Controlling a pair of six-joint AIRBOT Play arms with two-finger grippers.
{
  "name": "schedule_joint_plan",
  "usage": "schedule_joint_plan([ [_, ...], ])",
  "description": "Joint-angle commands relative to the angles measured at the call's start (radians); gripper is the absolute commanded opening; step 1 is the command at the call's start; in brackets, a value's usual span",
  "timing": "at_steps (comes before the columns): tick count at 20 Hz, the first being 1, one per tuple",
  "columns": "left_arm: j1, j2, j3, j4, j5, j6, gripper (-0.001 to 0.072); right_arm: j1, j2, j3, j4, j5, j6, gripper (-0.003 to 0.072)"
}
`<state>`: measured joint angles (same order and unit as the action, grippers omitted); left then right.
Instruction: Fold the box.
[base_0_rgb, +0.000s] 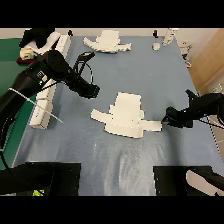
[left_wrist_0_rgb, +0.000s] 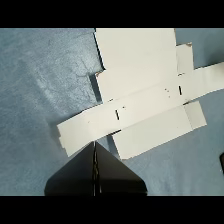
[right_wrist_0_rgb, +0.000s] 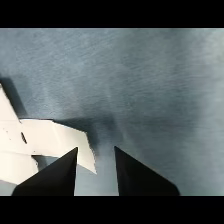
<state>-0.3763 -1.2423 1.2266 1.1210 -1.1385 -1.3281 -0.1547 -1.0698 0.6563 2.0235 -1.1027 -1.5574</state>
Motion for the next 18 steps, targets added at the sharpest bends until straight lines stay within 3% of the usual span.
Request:
schedule_joint_plan([
  [1,0.000,0.000,0.001,0.000,0.019,0.000,0.0012,-0.030,-0.079,-0.004,0.187,-0.006,-0.175,0.0344],
  [12,0.000,0.000,0.001,-0.008,0.031,0.000,0.0012,0.027,-0.119,-0.031,0.253,-0.087,-0.267,0.0331],
  [13,0.000,0.000,0.001,-0.008,0.031,0.000,0.0012,0.055,-0.119,-0.031,0.272,-0.068,-0.277,0.0276],
  [14,0.000,0.000,0.001,-0.008,0.033,0.000,0.0012,0.080,-0.119,-0.030,0.289,-0.041,-0.285,0.0271],
  [16,0.000,0.000,0.001,-0.008,0.058,0.000,0.0012,0.127,-0.120,-0.030,0.296,0.012,-0.286,0.0121],
  [18,-0.001,0.000,0.001,-0.009,0.081,0.000,0.0012,0.158,-0.119,-0.029,0.297,0.043,-0.287,0.0029],
])
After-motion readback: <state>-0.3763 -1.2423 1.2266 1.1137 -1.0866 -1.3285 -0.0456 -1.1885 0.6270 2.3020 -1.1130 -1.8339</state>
